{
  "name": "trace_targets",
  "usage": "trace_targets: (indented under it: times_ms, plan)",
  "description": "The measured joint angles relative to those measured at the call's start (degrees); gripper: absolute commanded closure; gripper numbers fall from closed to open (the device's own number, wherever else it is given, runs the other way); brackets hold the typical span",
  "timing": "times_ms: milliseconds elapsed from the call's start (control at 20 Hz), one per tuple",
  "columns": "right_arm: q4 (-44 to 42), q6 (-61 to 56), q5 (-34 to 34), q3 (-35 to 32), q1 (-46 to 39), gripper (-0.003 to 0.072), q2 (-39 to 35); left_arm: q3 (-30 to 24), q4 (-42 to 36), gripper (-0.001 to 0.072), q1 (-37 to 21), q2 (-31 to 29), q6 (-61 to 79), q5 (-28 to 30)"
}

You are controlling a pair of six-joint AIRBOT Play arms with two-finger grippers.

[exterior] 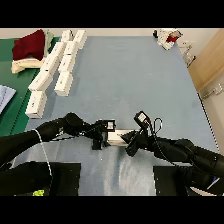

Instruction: Fold the box.

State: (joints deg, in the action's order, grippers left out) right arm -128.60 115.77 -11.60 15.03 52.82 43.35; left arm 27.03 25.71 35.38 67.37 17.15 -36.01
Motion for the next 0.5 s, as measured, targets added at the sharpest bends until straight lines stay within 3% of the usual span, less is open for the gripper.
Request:
trace_targets:
  times_ms: [500]
  plan:
    - [0.5,-0.7,0.7,-1.4,1.6,0.0682,2.3,0.0,0.0,0.0261,0.0,0.0,0.0,0.0]
